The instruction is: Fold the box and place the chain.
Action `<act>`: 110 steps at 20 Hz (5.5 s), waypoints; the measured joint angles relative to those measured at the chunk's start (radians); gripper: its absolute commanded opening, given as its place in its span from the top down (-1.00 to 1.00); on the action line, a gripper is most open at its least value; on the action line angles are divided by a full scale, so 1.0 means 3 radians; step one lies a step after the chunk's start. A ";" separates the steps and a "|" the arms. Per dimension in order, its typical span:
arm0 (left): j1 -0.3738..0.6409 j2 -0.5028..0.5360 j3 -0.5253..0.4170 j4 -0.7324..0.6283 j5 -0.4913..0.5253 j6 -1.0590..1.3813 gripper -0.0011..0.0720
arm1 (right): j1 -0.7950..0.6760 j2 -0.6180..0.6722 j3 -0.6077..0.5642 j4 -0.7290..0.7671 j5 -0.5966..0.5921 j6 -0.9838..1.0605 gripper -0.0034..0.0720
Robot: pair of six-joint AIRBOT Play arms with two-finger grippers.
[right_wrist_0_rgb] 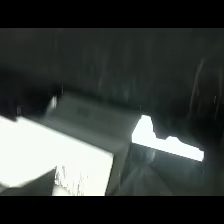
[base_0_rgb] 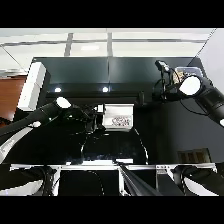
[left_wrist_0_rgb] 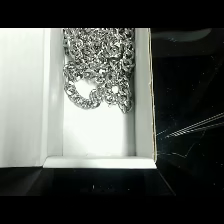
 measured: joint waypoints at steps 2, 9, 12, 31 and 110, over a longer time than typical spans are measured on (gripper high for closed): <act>0.0000 0.0000 0.0000 0.0001 0.0000 0.0000 0.01 | 0.0000 -0.0033 0.0000 0.0001 -0.0219 -0.0004 -0.88; 0.0000 0.0000 0.0001 0.0004 0.0003 -0.0001 0.01 | 0.0238 -0.0317 0.0005 0.0223 -0.0504 -0.1130 -0.88; 0.0000 0.0000 0.0000 0.0004 0.0004 -0.0001 0.01 | 0.0376 -0.0305 0.0043 0.0266 -0.0388 -0.2051 -0.88; 0.0000 0.0000 0.0001 0.0004 0.0006 -0.0001 0.01 | 0.0534 -0.0334 -0.0160 0.0594 0.0131 -0.3843 -0.81; 0.0000 -0.0003 0.0001 0.0008 -0.0004 0.0000 0.01 | 0.0320 -0.0671 -0.0676 0.1873 0.0028 -0.1654 0.88</act>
